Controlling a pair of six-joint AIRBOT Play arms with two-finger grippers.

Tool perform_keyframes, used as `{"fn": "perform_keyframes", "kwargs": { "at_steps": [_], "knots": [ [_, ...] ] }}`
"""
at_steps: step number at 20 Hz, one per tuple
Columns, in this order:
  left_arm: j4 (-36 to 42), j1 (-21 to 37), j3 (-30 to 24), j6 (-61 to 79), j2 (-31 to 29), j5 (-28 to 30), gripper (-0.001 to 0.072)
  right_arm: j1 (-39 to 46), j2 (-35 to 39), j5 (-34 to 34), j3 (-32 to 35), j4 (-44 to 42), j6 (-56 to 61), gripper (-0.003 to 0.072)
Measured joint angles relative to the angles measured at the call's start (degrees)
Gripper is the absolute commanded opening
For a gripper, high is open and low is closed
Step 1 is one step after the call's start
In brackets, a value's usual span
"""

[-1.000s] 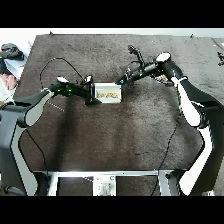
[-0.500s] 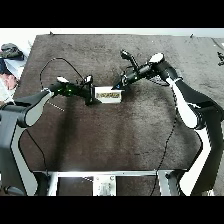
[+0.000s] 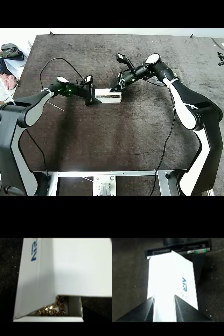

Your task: Fold the box and place the chain.

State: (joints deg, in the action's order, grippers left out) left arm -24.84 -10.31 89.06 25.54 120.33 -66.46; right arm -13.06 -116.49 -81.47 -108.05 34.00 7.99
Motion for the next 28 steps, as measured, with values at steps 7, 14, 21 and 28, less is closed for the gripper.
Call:
{"fn": "perform_keyframes", "kwargs": {
  "at_steps": [7,14,21,28],
  "knots": [
    [0.0,0.0,0.0,0.0,0.0,0.0,0.0477,-0.9,0.0,4.4,0.0,3.4,-0.4,0.0346],
    [0.0,0.0,0.0,0.0,0.0,0.0,0.0478,-1.1,1.7,5.8,0.0,5.1,-0.5,0.0157],
    [0.3,0.0,0.0,0.0,0.0,0.0,0.0477,-1.2,2.5,5.9,0.0,10.0,-0.4,0.0157],
    [0.4,0.0,0.0,0.0,0.0,0.0,0.0478,-2.4,2.5,6.0,0.0,11.9,-0.3,0.0156]
  ]
}}
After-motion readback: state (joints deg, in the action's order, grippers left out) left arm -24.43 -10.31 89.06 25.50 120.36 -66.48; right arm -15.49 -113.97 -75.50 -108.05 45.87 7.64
